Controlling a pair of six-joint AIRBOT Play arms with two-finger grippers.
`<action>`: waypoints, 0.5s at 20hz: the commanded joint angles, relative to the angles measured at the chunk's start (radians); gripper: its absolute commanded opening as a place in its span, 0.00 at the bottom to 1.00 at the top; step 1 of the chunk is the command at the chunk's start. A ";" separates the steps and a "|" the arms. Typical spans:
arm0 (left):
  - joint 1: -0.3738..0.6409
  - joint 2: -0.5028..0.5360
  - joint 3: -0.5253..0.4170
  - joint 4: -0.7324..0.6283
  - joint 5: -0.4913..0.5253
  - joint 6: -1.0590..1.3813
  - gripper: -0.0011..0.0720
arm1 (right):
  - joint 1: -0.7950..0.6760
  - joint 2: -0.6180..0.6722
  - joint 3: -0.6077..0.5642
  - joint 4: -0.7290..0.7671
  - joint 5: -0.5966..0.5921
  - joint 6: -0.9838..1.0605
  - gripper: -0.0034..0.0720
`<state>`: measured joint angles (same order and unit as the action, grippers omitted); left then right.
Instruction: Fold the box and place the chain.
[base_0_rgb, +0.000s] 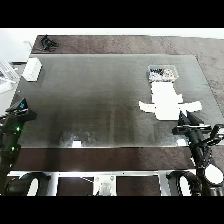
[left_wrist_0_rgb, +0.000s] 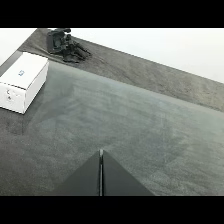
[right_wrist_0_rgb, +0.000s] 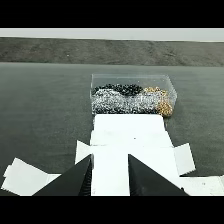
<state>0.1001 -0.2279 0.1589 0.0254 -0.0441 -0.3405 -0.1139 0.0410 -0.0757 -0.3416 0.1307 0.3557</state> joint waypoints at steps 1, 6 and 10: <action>0.001 0.001 0.000 0.000 0.000 0.000 0.04 | 0.000 -0.001 0.000 0.000 0.000 0.000 0.40; 0.001 0.001 0.000 0.000 0.000 0.000 0.04 | 0.001 0.000 0.033 0.000 0.001 -0.023 0.41; 0.001 0.001 0.000 0.000 0.000 0.000 0.04 | -0.052 -0.130 0.198 -0.011 -0.014 -0.023 0.49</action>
<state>0.1001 -0.2279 0.1589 0.0257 -0.0444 -0.3405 -0.1326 -0.0097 0.0326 -0.3466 0.1246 0.3271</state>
